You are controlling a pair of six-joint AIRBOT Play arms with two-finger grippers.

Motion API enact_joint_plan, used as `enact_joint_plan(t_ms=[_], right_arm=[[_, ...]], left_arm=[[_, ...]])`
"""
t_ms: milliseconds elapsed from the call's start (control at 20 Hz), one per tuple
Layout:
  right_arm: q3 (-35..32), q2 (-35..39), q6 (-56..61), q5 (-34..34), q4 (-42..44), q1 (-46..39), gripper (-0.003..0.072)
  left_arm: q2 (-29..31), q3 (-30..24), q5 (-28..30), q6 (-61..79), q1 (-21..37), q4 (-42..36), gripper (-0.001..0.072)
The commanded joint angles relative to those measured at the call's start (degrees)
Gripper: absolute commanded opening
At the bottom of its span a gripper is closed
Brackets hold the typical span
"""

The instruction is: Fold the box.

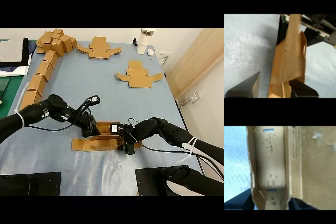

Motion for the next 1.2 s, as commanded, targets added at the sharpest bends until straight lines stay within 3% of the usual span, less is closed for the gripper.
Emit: enact_joint_plan(t_ms=[0,100,150,200,300,450,600,900,1150], right_arm=[[0.04,0.04,0.07,0.04,0.02,0.04,0.0511],[0.04,0.04,0.07,-0.02,0.02,0.04,0.0511],[0.04,0.04,0.07,0.0,0.02,0.04,0.0512],[0.04,0.04,0.07,-0.02,0.04,0.04,0.0511],[0.04,0.04,0.07,-0.17,0.11,0.04,0.0511],[0.04,0.04,0.07,-0.17,0.17,0.02,0.0511],[0.04,0.04,0.07,-0.22,0.17,0.02,0.0511],[0.04,0.04,0.07,-3.21,0.15,0.02,0.0511],[0.04,0.04,0.04,-3.19,0.13,0.02,0.0511]], left_arm=[[3.67,0.09,-4.09,-10.4,2.49,12.7,0.0435],[6.51,0.09,-8.96,-17.33,3.52,16.57,0.0431],[7.5,0.09,-12.61,-20.9,3.5,16.48,0.0294],[8.0,0.09,-16.33,-24.83,3.17,16.28,0.0026],[7.98,0.07,-18.97,-35.19,1.16,14.75,0.0012],[7.96,0.09,-9.16,-40.26,-3.93,7.21,0.0012],[7.52,0.9,1.18,-41.62,-5.33,3.15,0.0012],[3.67,3.06,11.32,-43.1,-4.28,2.49,0.0012],[-3.63,3.06,8.79,-43.93,-4.33,2.47,0.0011]])
